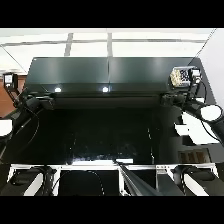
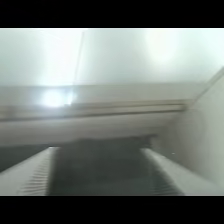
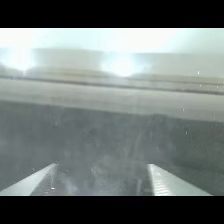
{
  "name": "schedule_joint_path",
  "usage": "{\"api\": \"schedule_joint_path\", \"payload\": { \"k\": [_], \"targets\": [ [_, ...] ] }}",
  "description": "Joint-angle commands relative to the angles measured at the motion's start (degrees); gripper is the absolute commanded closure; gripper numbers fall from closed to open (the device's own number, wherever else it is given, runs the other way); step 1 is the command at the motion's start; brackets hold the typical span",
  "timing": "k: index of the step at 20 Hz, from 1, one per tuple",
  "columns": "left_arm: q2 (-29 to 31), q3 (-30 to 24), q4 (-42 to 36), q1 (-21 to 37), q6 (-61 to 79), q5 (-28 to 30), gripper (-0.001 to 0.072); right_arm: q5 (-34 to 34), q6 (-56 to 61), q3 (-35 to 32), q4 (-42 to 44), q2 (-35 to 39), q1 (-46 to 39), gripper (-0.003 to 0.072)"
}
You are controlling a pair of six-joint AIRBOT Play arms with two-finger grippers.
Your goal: Fold the box and place the chain.
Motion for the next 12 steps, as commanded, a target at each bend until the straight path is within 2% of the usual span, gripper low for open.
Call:
{"api": "schedule_joint_path", "payload": {
  "k": [1,4,6,8,10,12],
  "targets": [
    [-2.4,0.1,-3.1,-0.2,0.2,-5.9,-0.0002,3.4,6.7,1.8,-3.1,0.0,-6.9,-0.002],
    [-2.4,0.1,-2.2,-0.2,0.1,-9.4,-0.0001,7.8,19.8,7.4,-19.6,-1.0,-26.8,-0.0019],
    [-2.4,0.1,-1.7,-0.2,0.2,-9.9,-0.0001,9.7,20.9,12.2,-20.0,-4.1,-43.3,-0.0019],
    [-2.4,0.1,-1.6,-0.2,0.2,-10.5,-0.0001,14.2,17.8,17.4,-17.5,-8.3,-55.0,-0.0019],
    [-2.5,0.1,-0.9,-0.2,0.2,-10.5,-0.0001,24.6,13.2,24.8,-17.8,-15.0,-62.6,-0.0019],
    [-2.6,0.1,0.6,-0.2,0.2,-10.4,-0.0001,37.2,7.1,32.8,-18.1,-23.6,-66.5,-0.0019]
  ]
}}
